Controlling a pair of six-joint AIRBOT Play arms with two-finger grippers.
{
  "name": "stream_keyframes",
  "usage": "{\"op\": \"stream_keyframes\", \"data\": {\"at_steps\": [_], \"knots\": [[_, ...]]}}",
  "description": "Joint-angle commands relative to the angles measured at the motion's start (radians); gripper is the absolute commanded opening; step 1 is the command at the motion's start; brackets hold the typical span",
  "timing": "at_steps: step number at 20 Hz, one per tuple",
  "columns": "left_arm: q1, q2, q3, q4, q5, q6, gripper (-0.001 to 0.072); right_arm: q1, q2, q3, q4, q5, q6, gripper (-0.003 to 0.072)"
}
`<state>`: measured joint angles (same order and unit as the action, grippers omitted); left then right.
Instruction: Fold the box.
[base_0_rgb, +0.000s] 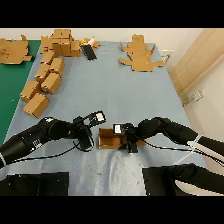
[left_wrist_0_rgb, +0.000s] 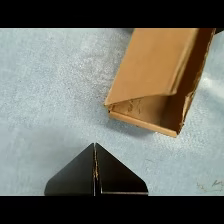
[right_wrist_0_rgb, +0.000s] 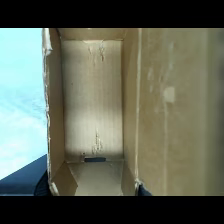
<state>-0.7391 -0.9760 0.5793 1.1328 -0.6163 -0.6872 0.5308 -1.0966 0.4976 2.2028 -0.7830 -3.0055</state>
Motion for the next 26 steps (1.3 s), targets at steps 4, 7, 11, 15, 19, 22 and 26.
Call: {"op": "stream_keyframes", "data": {"at_steps": [4, 7, 11, 15, 19, 22, 26], "knots": [[-0.002, -0.012, -0.045, -0.020, 0.048, 0.071, 0.0527, 0.001, 0.001, 0.000, 0.001, -0.035, 0.001, 0.0437], [-0.007, -0.032, -0.045, -0.108, 0.065, 0.098, 0.0677, 0.001, 0.001, 0.000, 0.001, -0.034, 0.001, 0.0437], [-0.010, -0.076, -0.044, -0.172, 0.058, 0.232, 0.0677, 0.001, 0.001, 0.000, 0.000, -0.035, 0.001, 0.0437], [-0.010, -0.084, -0.044, -0.285, -0.060, 0.362, 0.0676, 0.001, 0.001, 0.000, 0.000, -0.034, 0.001, 0.0437], [-0.009, -0.084, -0.044, -0.291, -0.043, 0.366, 0.0676, 0.001, 0.001, 0.000, 0.000, -0.034, 0.001, 0.0437], [-0.009, -0.092, -0.044, -0.327, -0.012, 0.381, 0.0677, 0.001, 0.001, 0.000, 0.000, -0.034, 0.001, 0.0437], [-0.009, -0.123, -0.045, -0.392, -0.012, 0.475, 0.0677, 0.001, 0.001, 0.000, 0.000, -0.034, 0.001, 0.0437]]}}
